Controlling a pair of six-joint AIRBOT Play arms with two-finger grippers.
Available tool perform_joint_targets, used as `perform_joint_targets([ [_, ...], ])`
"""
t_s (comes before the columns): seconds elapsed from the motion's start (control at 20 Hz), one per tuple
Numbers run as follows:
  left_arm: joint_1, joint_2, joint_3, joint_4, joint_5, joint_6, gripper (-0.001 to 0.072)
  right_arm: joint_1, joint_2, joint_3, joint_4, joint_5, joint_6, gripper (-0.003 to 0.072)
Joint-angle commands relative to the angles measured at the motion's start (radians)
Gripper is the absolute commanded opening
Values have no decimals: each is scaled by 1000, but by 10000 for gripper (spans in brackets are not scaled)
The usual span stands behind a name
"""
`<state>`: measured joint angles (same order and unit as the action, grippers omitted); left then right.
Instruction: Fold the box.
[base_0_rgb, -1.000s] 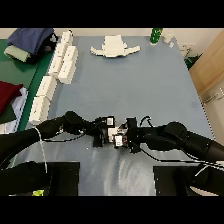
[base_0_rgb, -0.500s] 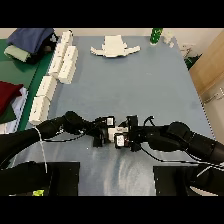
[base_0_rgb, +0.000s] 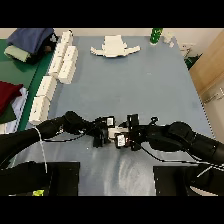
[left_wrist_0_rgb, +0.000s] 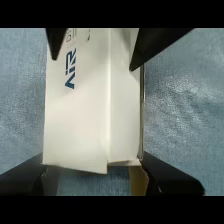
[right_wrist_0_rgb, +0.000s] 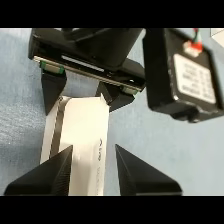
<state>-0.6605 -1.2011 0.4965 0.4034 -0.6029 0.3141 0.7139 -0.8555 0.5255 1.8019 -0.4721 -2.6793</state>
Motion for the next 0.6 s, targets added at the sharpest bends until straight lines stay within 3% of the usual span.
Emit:
perform_joint_targets([
  [0.0,0,0,1,0,1,0,473,-4,-36,1,1,0,2,295],
  [0.15,0,0,1,0,1,0,473,-3,-43,1,1,0,2,263],
  [0.2,0,0,1,0,1,0,473,-3,-43,1,1,-1,2,209],
  [0.55,0,0,1,0,1,0,473,-2,-49,1,28,-15,2,209],
])
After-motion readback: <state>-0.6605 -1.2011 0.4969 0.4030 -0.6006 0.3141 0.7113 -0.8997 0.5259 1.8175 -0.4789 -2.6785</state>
